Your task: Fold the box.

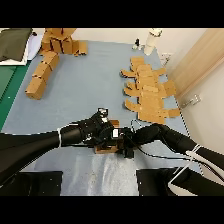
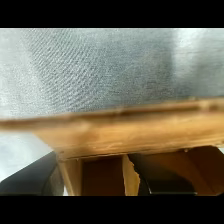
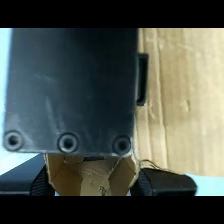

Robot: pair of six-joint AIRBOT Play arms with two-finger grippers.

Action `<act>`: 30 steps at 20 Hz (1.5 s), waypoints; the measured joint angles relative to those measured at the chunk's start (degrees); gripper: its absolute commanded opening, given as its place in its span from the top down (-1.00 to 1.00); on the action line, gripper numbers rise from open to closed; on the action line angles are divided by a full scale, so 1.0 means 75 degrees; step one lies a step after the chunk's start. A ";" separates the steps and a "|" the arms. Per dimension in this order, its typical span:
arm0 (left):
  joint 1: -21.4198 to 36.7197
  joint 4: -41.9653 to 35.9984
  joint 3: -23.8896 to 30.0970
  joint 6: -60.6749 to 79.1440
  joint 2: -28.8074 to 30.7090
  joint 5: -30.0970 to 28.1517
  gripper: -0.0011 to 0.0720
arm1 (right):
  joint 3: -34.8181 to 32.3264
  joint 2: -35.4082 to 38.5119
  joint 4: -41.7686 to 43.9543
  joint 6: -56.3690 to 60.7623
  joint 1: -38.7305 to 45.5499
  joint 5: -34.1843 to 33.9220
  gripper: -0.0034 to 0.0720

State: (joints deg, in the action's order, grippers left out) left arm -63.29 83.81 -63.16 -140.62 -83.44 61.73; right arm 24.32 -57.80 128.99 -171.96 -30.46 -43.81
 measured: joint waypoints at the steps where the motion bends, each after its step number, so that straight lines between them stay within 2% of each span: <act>1: 0.0000 0.0017 0.0006 0.0000 0.0047 0.0006 -0.34 | 0.0000 0.0003 -0.0009 0.0000 -0.0003 -0.0009 -0.56; 13: 0.0096 0.0187 0.0184 0.0055 0.0527 -0.0006 -0.34 | 0.0000 0.0000 -0.0026 0.0000 -0.0003 -0.0041 -0.56; 18: 0.0262 0.0172 0.0519 0.0058 0.0901 -0.0055 -0.34 | 0.0000 0.0000 -0.0026 0.0000 -0.0006 -0.0038 -0.56; 29: 0.0629 0.0076 0.1839 0.0006 0.2766 -0.0950 -0.33 | 0.0000 0.0000 -0.0029 0.0003 -0.0003 -0.0026 -0.56; 30: 0.0691 0.0079 0.1976 0.0009 0.2970 -0.1064 0.05 | 0.0000 0.0000 -0.0029 0.0003 -0.0006 -0.0026 -0.56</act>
State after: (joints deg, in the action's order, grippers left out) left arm -58.11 84.40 -48.34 -140.55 -61.17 53.76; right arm 24.32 -57.80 128.77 -171.94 -30.50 -44.01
